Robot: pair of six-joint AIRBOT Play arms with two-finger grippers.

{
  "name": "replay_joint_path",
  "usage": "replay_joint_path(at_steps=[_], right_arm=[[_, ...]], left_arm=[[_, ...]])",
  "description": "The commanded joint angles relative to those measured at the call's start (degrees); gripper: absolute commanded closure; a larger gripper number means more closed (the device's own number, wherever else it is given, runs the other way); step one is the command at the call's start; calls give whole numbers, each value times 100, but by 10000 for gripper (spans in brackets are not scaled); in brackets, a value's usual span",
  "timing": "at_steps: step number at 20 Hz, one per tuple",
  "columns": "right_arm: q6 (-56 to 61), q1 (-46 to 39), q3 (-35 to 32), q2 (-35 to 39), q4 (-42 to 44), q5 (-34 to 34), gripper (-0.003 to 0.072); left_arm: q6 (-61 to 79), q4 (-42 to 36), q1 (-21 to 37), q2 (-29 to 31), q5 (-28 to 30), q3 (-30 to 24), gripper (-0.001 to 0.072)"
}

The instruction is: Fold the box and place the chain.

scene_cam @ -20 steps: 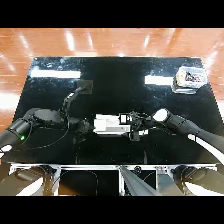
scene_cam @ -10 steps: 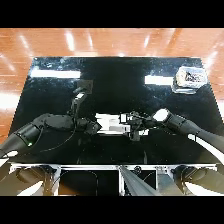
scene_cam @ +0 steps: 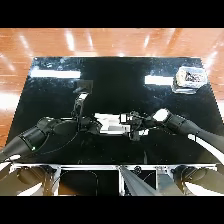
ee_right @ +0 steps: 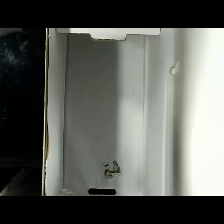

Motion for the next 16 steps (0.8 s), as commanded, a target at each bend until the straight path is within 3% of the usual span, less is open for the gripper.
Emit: replay_joint_path(at_steps=[1, 4, 8, 11, 16], right_arm=[[2, 0, 0, 2, 0, 9, 143], [2, 0, 0, 2, 0, 7, 143], [2, 0, 0, 2, 0, 7, 143], [2, 0, 0, 2, 0, 7, 144], [2, 0, 0, 2, 0, 7, 143]], left_arm=[[-651, 656, -153, 4, -94, 114, 249], [-1086, 931, -203, 2, 105, 184, 245], [-1510, 1235, -345, -22, 459, 247, 78], [-1797, 1502, -361, -26, 660, 258, 78], [-1893, 1596, -363, -46, 459, 282, 79]])
